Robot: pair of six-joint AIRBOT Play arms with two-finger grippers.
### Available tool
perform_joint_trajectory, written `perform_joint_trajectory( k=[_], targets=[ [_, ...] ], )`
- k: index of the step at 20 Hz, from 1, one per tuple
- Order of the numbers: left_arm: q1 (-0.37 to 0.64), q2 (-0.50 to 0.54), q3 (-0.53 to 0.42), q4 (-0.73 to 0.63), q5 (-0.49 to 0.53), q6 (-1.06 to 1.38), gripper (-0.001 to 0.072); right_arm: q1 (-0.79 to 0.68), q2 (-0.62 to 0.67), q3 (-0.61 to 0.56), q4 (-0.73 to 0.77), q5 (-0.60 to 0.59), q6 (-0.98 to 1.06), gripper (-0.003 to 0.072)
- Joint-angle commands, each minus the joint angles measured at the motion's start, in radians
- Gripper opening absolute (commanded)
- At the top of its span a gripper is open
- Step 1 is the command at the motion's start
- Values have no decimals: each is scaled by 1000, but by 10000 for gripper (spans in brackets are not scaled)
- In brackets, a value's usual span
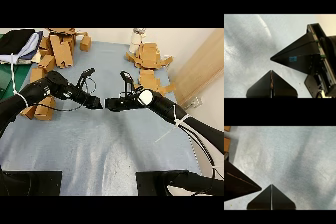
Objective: Fold the box.
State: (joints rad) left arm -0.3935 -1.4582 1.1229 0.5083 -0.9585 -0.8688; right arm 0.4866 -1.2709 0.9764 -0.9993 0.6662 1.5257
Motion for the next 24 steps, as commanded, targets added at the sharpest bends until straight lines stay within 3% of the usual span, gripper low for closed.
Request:
perform_joint_trajectory(
  k=[1, 11, 13, 16, 18, 20, 24],
  targets=[
    [0, -1, 0, 0, 0, 0, 13, 1, 0, 1, 0, 0, 0, 6],
    [0, -1, 0, 0, 0, 0, 13, 0, 0, 2, 8, -31, 11, 9],
    [0, -1, 0, -1, 8, 0, 13, -59, -1, 37, -51, -38, 39, 53],
    [0, -1, 0, 0, 61, 0, 14, -319, -19, 179, -93, 40, 92, 67],
    [0, -1, 1, 0, 111, 0, 13, -529, -68, 290, -101, 91, 87, 254],
    [0, -1, 1, 0, 158, 0, 13, -711, -144, 389, -116, 141, 57, 379],
    [0, -1, 1, -1, 241, 0, 13, -981, -361, 569, -114, 229, -26, 413]
  ],
)
